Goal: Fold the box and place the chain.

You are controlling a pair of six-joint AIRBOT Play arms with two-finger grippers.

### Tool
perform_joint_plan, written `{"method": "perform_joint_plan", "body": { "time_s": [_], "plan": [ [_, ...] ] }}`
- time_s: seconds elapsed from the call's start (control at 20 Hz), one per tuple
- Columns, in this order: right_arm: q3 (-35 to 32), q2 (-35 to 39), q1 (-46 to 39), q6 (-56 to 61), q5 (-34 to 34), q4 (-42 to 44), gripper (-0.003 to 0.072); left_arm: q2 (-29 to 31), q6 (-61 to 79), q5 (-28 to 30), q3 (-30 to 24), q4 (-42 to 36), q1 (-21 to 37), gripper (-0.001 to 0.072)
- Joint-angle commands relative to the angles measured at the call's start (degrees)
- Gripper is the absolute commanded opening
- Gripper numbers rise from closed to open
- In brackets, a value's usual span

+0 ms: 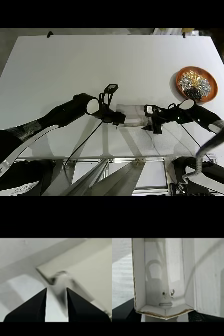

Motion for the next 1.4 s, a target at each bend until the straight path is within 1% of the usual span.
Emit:
{"method": "perform_joint_plan", "body": {
  "time_s": [0.0, 0.25, 0.4, 0.55, 0.75, 1.0, 1.05, 1.2, 1.25, 1.35],
  "plan": [
    [0.07, 0.04, -0.02, 0.00, -0.02, -0.02, 0.0299, -0.63, -5.29, -2.08, 1.18, 3.43, -0.31, 0.0274],
    [0.07, 0.04, -0.02, 0.00, 0.00, 0.00, 0.0299, -0.63, -6.49, -2.91, 1.29, 3.76, -0.52, 0.0274],
    [0.07, 0.04, -0.02, 0.00, 0.00, -0.02, 0.0299, -0.66, -6.80, -3.80, 2.75, 4.11, -0.48, 0.0274],
    [0.07, 0.04, -0.02, 0.00, 0.00, -0.02, 0.0299, -0.79, -6.80, -6.12, 6.49, 5.11, -0.46, 0.0273],
    [0.07, 0.04, -0.02, 0.00, 0.00, 0.00, 0.0299, -2.86, -8.09, -13.75, 11.96, 8.57, -0.46, 0.0273],
    [0.07, 0.04, -0.02, 0.00, 0.00, -0.02, 0.0299, -5.09, -9.27, -16.37, 13.27, 8.79, -0.37, 0.0273],
    [0.07, 0.04, -0.02, 0.00, 0.00, 0.00, 0.0299, -6.08, -9.29, -18.10, 14.45, 8.90, -0.35, 0.0273],
    [0.07, 0.04, -0.02, 0.00, 0.00, -0.02, 0.0299, -9.53, -9.29, -23.10, 20.41, 9.25, -0.42, 0.0273],
    [0.07, 0.04, -0.02, 0.00, 0.00, -0.02, 0.0299, -10.29, -9.29, -23.80, 21.81, 9.25, -0.46, 0.0273],
    [0.07, 0.04, -0.02, 0.00, 0.00, 0.00, 0.0299, -10.80, -9.31, -23.67, 22.60, 9.27, -0.46, 0.0273]
  ]
}}
